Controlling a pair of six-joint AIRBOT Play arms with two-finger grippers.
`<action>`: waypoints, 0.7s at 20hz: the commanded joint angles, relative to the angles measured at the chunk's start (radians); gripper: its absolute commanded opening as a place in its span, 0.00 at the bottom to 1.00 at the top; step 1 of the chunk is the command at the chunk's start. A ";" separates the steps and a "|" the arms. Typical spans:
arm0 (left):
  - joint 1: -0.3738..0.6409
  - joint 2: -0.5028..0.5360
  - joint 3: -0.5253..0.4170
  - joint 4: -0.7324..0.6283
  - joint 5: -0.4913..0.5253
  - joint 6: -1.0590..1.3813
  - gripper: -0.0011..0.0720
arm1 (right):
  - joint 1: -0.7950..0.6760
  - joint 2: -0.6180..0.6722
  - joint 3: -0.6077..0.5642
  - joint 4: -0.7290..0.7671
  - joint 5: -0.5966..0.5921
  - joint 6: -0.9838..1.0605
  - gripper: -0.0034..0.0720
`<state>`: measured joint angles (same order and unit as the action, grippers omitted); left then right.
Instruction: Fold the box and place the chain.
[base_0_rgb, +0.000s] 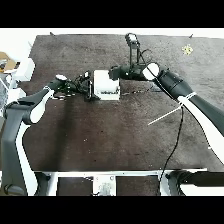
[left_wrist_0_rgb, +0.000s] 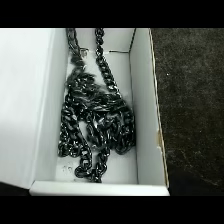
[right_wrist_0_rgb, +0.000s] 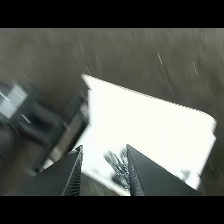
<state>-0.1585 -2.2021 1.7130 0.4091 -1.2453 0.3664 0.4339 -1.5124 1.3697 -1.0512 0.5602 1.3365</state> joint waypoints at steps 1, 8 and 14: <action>0.000 0.000 0.000 0.000 0.000 0.000 0.51 | -0.093 0.023 -0.090 -0.072 0.089 0.067 0.46; 0.000 0.000 0.000 0.000 0.000 0.000 0.51 | -0.372 0.026 -0.279 -0.183 -0.026 0.276 0.46; 0.000 0.000 0.000 0.000 0.000 0.000 0.51 | -0.408 -0.101 -0.272 -0.094 -0.182 0.325 0.46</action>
<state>-0.1585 -2.2021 1.7130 0.4091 -1.2453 0.3668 0.0452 -1.5631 1.1007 -1.1934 0.4606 1.6352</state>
